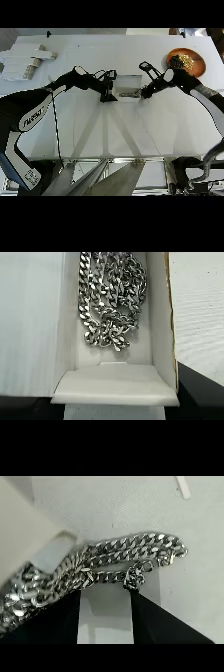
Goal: Fold the box and place the chain.
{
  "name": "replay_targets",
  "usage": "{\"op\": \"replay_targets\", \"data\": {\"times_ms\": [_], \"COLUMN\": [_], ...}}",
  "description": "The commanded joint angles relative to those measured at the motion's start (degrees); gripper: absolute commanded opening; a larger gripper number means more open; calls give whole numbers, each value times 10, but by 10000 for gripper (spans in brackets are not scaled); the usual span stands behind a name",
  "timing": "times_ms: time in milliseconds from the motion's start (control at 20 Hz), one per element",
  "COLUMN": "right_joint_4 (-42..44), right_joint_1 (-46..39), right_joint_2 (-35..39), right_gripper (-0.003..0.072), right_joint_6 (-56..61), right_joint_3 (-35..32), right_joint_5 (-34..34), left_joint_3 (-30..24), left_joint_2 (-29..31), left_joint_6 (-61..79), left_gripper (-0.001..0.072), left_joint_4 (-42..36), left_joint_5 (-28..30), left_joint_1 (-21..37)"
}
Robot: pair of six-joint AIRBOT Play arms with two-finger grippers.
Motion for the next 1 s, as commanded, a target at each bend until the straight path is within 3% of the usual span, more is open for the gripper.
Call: {"op": "replay_targets", "data": {"times_ms": [0, 100, 200, 350, 650, 700, 750, 800, 950], "right_joint_4": [-9, -9, -9, -9, -9, -9, -10, -10, 35], "right_joint_1": [3, 3, 3, 3, 3, 3, 3, 3, -8], "right_joint_2": [-6, -6, -3, 12, 82, 87, 88, 88, 87], "right_gripper": [219, 97, 33, 14, 15, 39, 142, 190, 193], "right_joint_6": [15, 15, 15, 13, -12, -42, -73, -103, -216], "right_joint_3": [0, 0, 0, 0, 0, 0, 0, 0, 0], "right_joint_5": [-23, -19, -8, 7, 18, 35, 58, 83, 141], "left_joint_3": [0, 0, 0, 0, 0, 0, 0, 0, 0], "left_joint_2": [0, 0, 0, 0, 0, 0, 0, 0, 0], "left_joint_6": [0, 0, 0, 0, 0, 0, 0, 0, 0], "left_gripper": [376, 376, 376, 376, 376, 376, 376, 376, 376], "left_joint_4": [0, 0, 0, 0, 0, 0, 0, 0, 0], "left_joint_5": [0, 0, 0, 0, 0, 0, 0, 0, 0], "left_joint_1": [0, 0, 0, 0, 0, 0, 0, 0, 0]}}
